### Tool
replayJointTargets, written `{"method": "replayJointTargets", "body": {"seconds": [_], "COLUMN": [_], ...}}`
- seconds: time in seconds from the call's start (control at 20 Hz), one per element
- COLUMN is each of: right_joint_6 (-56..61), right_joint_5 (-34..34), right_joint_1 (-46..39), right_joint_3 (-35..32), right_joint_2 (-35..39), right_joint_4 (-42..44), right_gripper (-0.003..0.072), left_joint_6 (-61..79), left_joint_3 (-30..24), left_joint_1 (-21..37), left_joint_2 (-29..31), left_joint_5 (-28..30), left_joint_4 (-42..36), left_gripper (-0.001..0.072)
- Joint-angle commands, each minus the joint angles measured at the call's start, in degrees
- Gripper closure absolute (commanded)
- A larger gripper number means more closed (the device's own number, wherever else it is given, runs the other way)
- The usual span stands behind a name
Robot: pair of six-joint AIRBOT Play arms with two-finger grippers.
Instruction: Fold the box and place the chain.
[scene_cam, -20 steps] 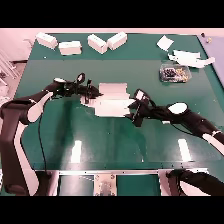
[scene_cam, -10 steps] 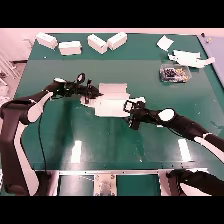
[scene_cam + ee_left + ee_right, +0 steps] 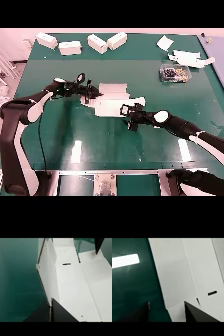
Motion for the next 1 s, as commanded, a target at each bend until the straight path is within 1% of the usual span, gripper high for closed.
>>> {"method": "replayJointTargets", "body": {"seconds": [0.0, 0.1, 0.25, 0.5, 0.75, 0.85, 0.95], "right_joint_6": [0.02, 0.00, -0.02, 0.00, -0.07, -1.77, -2.69], "right_joint_5": [-3.82, -5.27, -5.27, -5.16, -4.57, -1.88, -1.57], "right_joint_1": [0.35, 0.35, 0.35, 0.42, 2.38, 2.40, 2.40], "right_joint_3": [0.02, 0.04, 0.07, 0.07, 0.07, 0.07, 0.07], "right_joint_2": [-0.39, -0.39, -0.39, -0.39, 0.35, 0.33, 0.33], "right_joint_4": [0.15, 2.19, 4.57, 4.68, 3.28, 2.91, 2.91], "right_gripper": [0.0165, 0.0165, 0.0165, 0.0165, 0.0164, 0.0165, 0.0165], "left_joint_6": [0.02, 0.00, 0.02, 0.02, 0.02, 0.00, 0.02], "left_joint_3": [-0.02, -0.02, -0.02, -0.02, -0.02, -0.02, -0.02], "left_joint_1": [0.00, 0.00, 0.00, 0.00, 0.00, 0.00, 0.00], "left_joint_2": [-0.04, -0.04, -0.04, -0.04, -0.04, -0.04, -0.04], "left_joint_5": [-0.02, 0.00, 0.02, 0.02, 0.02, 0.02, 0.00], "left_joint_4": [0.00, -0.02, -0.02, -0.04, -0.04, -0.20, -0.46], "left_gripper": [0.0685, 0.0685, 0.0685, 0.0686, 0.0685, 0.0685, 0.0685]}}
